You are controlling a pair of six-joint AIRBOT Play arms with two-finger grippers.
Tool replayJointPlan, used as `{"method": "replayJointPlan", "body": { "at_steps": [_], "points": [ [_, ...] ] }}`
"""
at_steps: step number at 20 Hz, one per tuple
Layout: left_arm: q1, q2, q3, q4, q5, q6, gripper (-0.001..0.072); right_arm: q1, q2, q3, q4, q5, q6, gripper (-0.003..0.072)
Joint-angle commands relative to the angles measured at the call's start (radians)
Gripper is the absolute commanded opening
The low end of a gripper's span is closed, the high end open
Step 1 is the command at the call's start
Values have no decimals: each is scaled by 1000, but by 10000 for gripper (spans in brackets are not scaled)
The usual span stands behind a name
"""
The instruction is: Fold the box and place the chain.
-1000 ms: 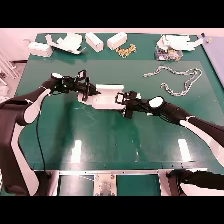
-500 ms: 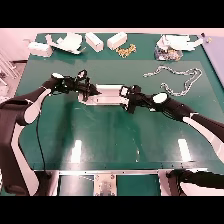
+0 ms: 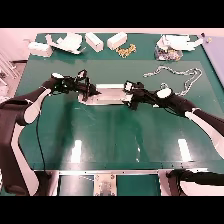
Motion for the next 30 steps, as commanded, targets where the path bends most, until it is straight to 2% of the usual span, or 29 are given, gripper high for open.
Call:
{"method": "replayJointPlan", "body": {
  "at_steps": [1,6,9,30],
  "points": [
    [0,0,0,0,0,0,21,-38,-40,61,2,136,-17,712],
    [0,0,0,0,0,0,21,-61,-89,121,47,196,-63,712],
    [0,0,0,0,-1,0,21,-79,-135,154,72,286,-74,712],
    [0,0,0,0,0,1,21,-115,-420,415,50,591,-147,712]
  ]
}}
